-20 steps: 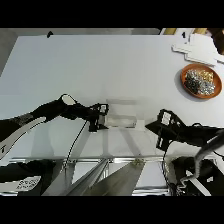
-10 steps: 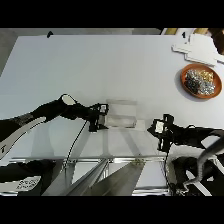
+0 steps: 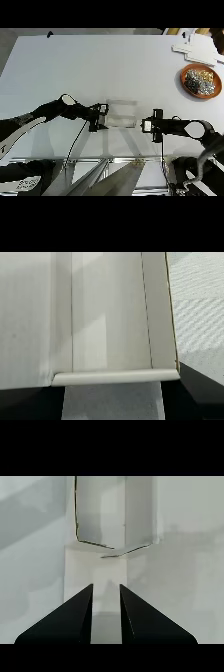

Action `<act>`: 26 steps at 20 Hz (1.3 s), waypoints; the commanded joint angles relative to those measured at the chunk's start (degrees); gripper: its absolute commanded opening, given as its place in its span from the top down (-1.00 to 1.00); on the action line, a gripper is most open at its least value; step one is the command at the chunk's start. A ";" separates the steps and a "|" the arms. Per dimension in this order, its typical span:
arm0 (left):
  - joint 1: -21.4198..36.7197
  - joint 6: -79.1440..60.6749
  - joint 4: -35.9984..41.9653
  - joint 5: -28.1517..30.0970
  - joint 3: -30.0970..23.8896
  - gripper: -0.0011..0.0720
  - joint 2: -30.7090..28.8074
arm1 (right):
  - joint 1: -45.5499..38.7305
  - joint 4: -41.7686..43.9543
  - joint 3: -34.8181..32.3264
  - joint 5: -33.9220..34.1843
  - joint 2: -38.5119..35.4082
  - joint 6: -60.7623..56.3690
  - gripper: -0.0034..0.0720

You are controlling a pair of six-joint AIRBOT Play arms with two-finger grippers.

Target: Fold the box and place the chain.

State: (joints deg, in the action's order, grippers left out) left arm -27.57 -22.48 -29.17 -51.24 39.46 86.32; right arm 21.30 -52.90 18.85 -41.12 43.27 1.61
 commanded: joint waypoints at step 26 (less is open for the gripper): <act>-0.02 0.00 -0.02 0.00 0.07 0.55 -0.04 | 0.07 27.93 -0.02 4.72 16.00 23.19 0.50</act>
State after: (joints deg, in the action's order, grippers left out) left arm -27.59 -22.46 -29.17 -51.24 39.46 86.32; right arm 21.30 -27.27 18.85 -36.29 58.02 23.16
